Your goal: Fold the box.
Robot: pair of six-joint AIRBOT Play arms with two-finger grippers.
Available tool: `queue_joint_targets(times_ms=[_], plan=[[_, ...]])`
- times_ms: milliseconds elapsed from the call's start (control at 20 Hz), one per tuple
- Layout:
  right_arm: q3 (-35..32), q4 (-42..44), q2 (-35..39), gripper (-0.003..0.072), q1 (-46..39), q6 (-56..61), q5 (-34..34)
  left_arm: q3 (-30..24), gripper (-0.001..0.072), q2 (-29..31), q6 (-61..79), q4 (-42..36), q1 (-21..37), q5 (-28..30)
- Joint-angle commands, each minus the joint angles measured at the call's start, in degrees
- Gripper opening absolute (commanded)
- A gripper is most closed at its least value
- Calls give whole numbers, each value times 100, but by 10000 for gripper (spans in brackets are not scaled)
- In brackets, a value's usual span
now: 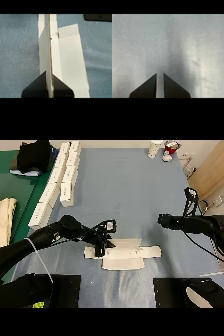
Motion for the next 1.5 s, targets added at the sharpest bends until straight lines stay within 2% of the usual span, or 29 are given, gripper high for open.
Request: queue_joint_targets(times_ms=[0,150,350,800,1200,1450], plan=[[4,619,4,1,7,-212,-737,7,12,-2,4,0,7,-74],[4,791,164,3,221,-308,-1582,7,13,-2,2,0,7,-79],[2,761,568,2,1123,48,-2417,7,12,-2,26,-2,7,-59],[2,511,730,2,2647,522,-2227,140,12,-4,-404,13,9,105],[2,420,710,2,2675,514,-2105,136,13,-63,-389,46,4,46],[2,407,710,2,2675,514,-2105,136,12,-227,-389,52,4,-428]])
